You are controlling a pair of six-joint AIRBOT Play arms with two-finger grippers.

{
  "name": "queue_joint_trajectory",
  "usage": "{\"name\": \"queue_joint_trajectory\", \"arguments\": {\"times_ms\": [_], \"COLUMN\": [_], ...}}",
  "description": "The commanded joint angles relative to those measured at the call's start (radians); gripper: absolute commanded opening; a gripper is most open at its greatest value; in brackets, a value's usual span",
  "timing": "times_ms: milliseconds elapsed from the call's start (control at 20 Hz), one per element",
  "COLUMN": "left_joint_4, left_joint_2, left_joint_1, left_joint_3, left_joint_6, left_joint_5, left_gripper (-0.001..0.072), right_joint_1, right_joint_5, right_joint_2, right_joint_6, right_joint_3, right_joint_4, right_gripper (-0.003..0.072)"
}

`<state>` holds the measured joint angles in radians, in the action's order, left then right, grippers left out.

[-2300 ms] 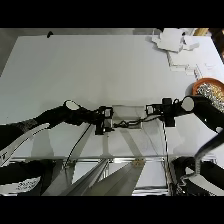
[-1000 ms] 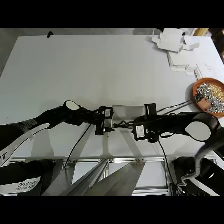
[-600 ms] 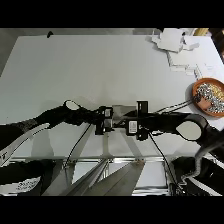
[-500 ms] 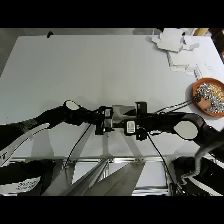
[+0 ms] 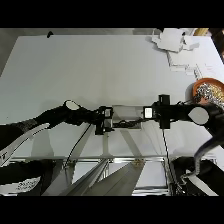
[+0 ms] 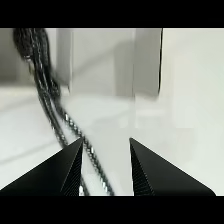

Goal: Fold the box and place the chain.

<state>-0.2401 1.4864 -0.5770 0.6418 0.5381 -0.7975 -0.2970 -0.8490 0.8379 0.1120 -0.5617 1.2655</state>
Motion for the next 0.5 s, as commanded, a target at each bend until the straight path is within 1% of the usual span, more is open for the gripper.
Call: {"name": "queue_joint_trajectory", "arguments": {"times_ms": [0, 100, 200, 250, 300, 450], "left_joint_4": [0.0, 0.0, 0.0, 0.0, 0.0, 0.0], "left_joint_2": [0.0, 0.0, 0.0, 0.0, 0.0, 0.0], "left_joint_1": [0.0, 0.0, 0.0, 0.0, 0.0, 0.0], "left_joint_3": [0.0, 0.0, 0.0, 0.0, 0.0, 0.0], "left_joint_6": [0.0, 0.0, 0.0, 0.0, 0.0, 0.0], "left_joint_5": [0.0, 0.0, 0.0, 0.0, 0.0, 0.0], "left_gripper": [0.0278, 0.0278, 0.0278, 0.0278, 0.0278, 0.0278], "right_joint_1": [0.17, 0.199, 0.2, 0.2, 0.2, 0.2], "right_joint_5": [-0.05, -0.045, -0.039, -0.02, -0.004, 0.002], "right_joint_2": [0.077, 0.14, 0.203, 0.23, 0.254, 0.285], "right_joint_6": [-0.195, -0.267, -0.279, -0.278, -0.278, -0.279], "right_joint_3": [0.004, 0.004, 0.004, 0.004, 0.004, 0.004], "right_joint_4": [0.021, 0.021, 0.021, 0.019, 0.016, 0.017], "right_gripper": [0.0318, 0.0318, 0.031, 0.0285, 0.0285, 0.0281]}}
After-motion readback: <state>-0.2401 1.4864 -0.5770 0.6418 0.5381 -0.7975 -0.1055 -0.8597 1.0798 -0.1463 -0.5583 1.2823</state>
